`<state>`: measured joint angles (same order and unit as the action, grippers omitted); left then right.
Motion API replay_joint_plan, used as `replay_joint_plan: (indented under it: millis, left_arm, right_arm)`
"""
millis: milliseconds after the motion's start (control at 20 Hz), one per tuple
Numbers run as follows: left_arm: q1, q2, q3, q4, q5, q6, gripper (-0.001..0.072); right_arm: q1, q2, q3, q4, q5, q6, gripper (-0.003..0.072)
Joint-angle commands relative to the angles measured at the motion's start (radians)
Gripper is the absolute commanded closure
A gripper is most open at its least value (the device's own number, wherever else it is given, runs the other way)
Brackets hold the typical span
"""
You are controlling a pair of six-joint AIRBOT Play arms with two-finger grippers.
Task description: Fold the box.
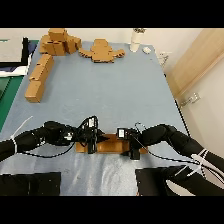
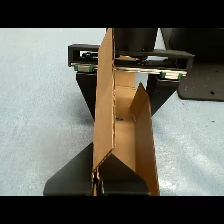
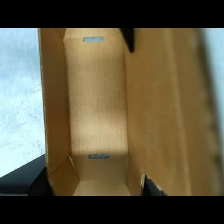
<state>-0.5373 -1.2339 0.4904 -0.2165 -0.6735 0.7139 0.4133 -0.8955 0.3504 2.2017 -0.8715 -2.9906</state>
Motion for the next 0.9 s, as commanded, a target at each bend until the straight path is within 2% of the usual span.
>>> replay_joint_plan:
  millis: [0, 200, 250, 850]
  left_arm:
    - [0.001, 0.001, 0.001, 0.0, 0.0, 0.0, 0.0693]
    - [0.001, 0.001, 0.001, 0.0, 0.0, 0.0, 0.0693]
    - [0.001, 0.001, 0.001, 0.0, 0.0, 0.0, 0.0693]
    - [0.001, 0.001, 0.001, 0.0, 0.0, 0.0, 0.0692]
  right_arm:
    - [0.0, -0.005, -0.001, 0.002, 0.0, -0.003, 0.0044]
    - [0.0, -0.005, -0.001, 0.002, 0.0, -0.003, 0.0054]
    - [0.0, -0.005, -0.001, 0.002, 0.0, -0.003, 0.0093]
    - [0.0, -0.009, -0.001, 0.002, 0.019, -0.003, 0.0096]
